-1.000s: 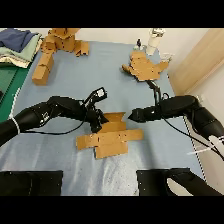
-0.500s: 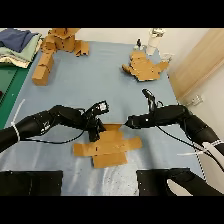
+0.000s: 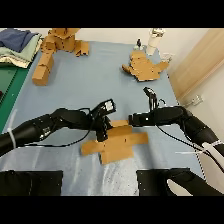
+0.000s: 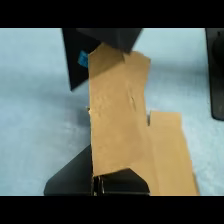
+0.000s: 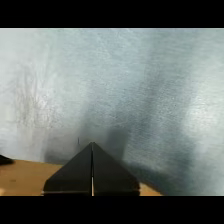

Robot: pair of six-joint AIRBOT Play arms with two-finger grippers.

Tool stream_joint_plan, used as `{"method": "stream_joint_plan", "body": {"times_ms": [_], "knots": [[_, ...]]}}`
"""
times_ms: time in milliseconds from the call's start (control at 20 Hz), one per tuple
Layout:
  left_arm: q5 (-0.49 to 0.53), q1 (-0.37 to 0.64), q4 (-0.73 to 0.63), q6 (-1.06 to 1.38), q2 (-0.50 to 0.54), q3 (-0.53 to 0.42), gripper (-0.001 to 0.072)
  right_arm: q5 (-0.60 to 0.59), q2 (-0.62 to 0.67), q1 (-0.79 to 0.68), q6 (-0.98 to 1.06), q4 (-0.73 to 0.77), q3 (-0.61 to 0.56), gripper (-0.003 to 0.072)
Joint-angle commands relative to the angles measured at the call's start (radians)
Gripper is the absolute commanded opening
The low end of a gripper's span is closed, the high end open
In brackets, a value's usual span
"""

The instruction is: Fold the box.

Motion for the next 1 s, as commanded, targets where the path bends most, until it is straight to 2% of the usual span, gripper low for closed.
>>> {"method": "stream_joint_plan", "body": {"times_ms": [0, 150, 250, 350, 500, 650, 800, 950], "knots": [[-0.006, 0.047, 0.000, -0.001, 0.095, 0.003, 0.0014, 0.011, 0.000, -0.001, 0.001, -0.051, 0.000, 0.0002], [0.019, 0.140, 0.000, -0.065, 0.227, 0.003, 0.0015, 0.019, 0.000, -0.003, 0.001, -0.088, 0.000, 0.0002], [0.130, 0.212, 0.040, -0.115, 0.270, 0.003, 0.0016, 0.040, 0.000, -0.006, 0.001, -0.103, 0.000, 0.0002], [0.225, 0.255, 0.080, -0.172, 0.257, -0.006, 0.0015, 0.056, 0.000, -0.006, 0.001, -0.103, 0.002, 0.0002], [0.239, 0.248, 0.059, -0.170, 0.183, -0.062, 0.0015, 0.060, 0.000, -0.006, 0.001, -0.103, 0.002, 0.0002], [0.225, 0.213, -0.050, -0.085, 0.106, -0.089, 0.0015, 0.060, 0.000, -0.006, 0.001, -0.103, 0.002, 0.0002], [0.223, 0.206, -0.154, -0.039, 0.100, -0.080, 0.0016, 0.063, 0.000, -0.006, 0.001, -0.117, 0.002, 0.0002], [0.329, 0.208, -0.195, -0.070, 0.103, -0.039, 0.0016, 0.087, 0.000, -0.009, 0.004, -0.160, 0.002, 0.0002]]}}
